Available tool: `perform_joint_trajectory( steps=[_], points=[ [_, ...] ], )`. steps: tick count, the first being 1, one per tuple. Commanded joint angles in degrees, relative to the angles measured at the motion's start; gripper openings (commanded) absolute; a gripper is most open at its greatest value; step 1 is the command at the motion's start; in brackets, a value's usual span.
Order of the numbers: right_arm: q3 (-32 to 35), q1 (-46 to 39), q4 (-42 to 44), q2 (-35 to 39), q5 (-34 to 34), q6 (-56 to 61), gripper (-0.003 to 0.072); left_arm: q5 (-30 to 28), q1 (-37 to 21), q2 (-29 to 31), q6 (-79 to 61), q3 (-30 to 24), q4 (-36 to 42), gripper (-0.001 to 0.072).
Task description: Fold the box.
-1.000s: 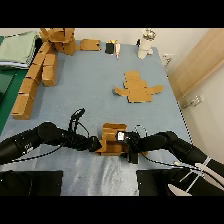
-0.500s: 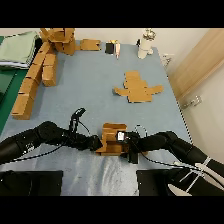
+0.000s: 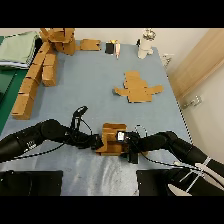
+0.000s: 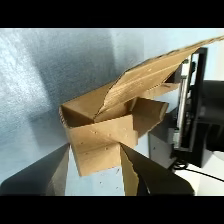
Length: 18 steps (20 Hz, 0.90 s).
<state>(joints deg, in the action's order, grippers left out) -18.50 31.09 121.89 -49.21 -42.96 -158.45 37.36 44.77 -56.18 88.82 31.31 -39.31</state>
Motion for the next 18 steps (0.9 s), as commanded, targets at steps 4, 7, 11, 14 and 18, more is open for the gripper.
perform_joint_trajectory(
  steps=[4, 7, 11, 14, 18],
  points=[
    [0.02, 0.04, 0.00, 0.00, 0.00, 0.02, 0.0517, 0.96, 5.35, -5.14, 14.16, 6.62, -15.39, 0.0514],
    [0.02, 0.04, 0.00, 0.00, 0.00, 0.00, 0.0517, 3.39, 6.80, -7.32, 17.59, 10.25, -19.06, 0.0514],
    [0.02, 0.04, 0.00, 0.00, 0.00, 0.02, 0.0517, 8.24, 9.53, -10.73, 23.76, 14.36, -26.49, 0.0514],
    [0.02, 0.04, 0.00, 0.00, 0.00, 0.02, 0.0517, 10.05, 10.25, -11.72, 27.36, 15.47, -28.94, 0.0514],
    [0.02, 0.04, 0.00, 0.00, 0.00, 0.00, 0.0517, 10.36, 11.37, -11.89, 29.16, 15.76, -29.33, 0.0514]
  ],
)
